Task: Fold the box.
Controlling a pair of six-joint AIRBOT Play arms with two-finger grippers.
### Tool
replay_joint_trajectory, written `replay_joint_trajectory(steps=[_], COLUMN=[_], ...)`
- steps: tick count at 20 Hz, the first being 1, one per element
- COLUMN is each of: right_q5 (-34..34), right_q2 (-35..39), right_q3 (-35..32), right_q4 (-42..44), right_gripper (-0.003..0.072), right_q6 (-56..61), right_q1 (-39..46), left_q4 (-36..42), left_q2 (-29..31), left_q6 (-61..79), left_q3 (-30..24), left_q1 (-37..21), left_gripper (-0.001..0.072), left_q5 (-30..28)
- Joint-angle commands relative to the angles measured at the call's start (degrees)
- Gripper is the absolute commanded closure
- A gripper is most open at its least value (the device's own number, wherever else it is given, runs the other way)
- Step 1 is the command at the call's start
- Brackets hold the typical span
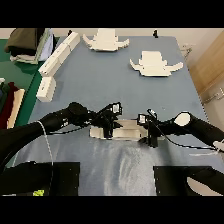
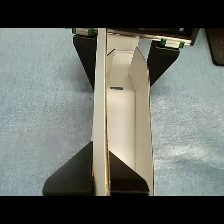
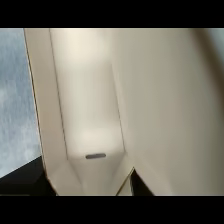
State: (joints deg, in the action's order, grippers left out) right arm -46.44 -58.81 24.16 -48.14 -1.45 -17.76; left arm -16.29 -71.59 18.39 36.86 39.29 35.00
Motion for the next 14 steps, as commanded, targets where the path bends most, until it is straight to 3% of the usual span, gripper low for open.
replay_joint_trajectory(steps=[1,14], right_q5=[0.6,-0.7], right_q2=[-0.1,0.7], right_q3=[0.0,0.2], right_q4=[-0.9,3.9], right_gripper=[0.0107,0.0098], right_q6=[-2.5,-5.0], right_q1=[0.0,0.3], left_q4=[0.0,0.0], left_q2=[0.0,0.0], left_q6=[0.0,0.0], left_q3=[0.0,0.0], left_q1=[0.0,0.0], left_gripper=[0.0695,0.0695], left_q5=[0.0,0.0])
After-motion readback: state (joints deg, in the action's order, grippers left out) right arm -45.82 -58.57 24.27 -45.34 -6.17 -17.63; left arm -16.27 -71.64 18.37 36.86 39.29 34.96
